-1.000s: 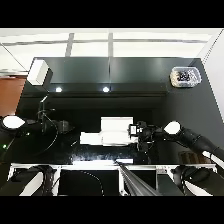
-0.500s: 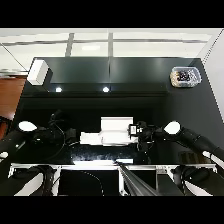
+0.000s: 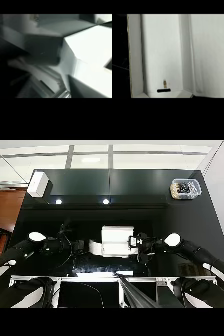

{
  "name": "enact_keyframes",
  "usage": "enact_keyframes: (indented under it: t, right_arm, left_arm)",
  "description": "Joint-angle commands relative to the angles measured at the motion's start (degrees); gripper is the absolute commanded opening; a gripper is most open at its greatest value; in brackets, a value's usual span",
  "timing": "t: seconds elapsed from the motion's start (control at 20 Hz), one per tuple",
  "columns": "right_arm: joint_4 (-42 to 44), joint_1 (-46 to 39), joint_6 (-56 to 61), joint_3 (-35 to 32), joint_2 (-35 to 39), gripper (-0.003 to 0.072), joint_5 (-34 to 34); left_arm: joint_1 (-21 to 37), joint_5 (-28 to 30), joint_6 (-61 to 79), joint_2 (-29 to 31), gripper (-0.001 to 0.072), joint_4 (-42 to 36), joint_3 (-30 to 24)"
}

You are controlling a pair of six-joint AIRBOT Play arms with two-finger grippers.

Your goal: Fold the box and place the chain.

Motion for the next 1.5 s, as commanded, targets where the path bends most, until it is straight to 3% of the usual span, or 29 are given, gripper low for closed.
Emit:
enact_keyframes:
  t: [0.0, 0.2, 0.3, 0.4, 0.75, 0.95, 1.2, 1.4, 1.45]
  right_arm:
    - [-0.02, 0.07, -0.09, -0.02, -0.02, 0.0529, 0.22]
    - [-0.02, 0.07, -0.09, -0.02, -0.02, 0.0529, 0.22]
    - [-0.02, 0.07, -0.09, -0.02, -0.02, 0.0529, 0.22]
    - [-0.02, 0.07, -0.09, -0.02, -0.02, 0.0529, 0.22]
    - [-0.02, 0.07, -0.09, -0.02, -0.02, 0.0529, 0.22]
    - [-0.02, 0.07, -0.09, -0.02, -0.02, 0.0529, 0.22]
    - [-0.02, 0.07, -0.07, -0.02, -0.02, 0.0529, 0.22]
    - [-0.02, 0.07, -0.09, -0.02, -0.02, 0.0529, 0.22]
    - [-0.02, 0.07, -0.09, -0.02, -0.02, 0.0528, 0.22]
  left_arm:
    - [-0.37, -2.34, 3.02, 0.11, 0.0576, -0.7, 2.36]
    - [-1.22, -3.5, 3.08, 0.11, 0.058, -1.22, 3.78]
    - [-3.78, -3.39, 3.06, 0.15, 0.0686, -1.11, 4.98]
    - [-7.43, -1.33, 2.19, 0.17, 0.0686, 0.46, 6.71]
    - [-25.66, 15.04, -27.32, 0.17, 0.0686, 20.85, 11.76]
    - [-33.0, 18.6, -44.59, -0.09, 0.0685, 33.16, 14.95]
    - [-38.82, 11.85, -65.2, -3.45, 0.0674, 47.93, 21.77]
    - [-41.72, 2.32, -76.7, -9.07, 0.0487, 56.74, 28.41]
    - [-42.1, 1.09, -77.94, -10.12, 0.0484, 57.46, 29.62]
